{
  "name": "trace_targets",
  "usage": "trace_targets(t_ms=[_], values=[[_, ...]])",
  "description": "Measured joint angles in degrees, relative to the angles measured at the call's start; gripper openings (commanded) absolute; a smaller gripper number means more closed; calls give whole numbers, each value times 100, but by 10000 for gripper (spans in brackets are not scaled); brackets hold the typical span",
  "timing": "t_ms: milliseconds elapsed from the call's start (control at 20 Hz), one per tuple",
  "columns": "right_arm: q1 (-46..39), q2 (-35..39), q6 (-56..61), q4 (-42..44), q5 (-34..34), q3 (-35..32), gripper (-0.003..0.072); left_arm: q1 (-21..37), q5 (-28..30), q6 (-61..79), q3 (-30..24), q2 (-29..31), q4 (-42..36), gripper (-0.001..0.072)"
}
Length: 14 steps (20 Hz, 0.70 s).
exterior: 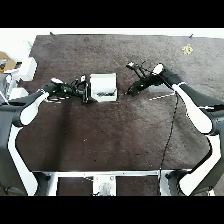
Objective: Fold the box and place the chain.
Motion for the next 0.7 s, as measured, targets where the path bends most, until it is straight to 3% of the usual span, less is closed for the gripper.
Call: trace_targets(t_ms=[700], values=[[2,-66,-535,-428,-201,39,198,0,0,-2,0,0,0,224]])
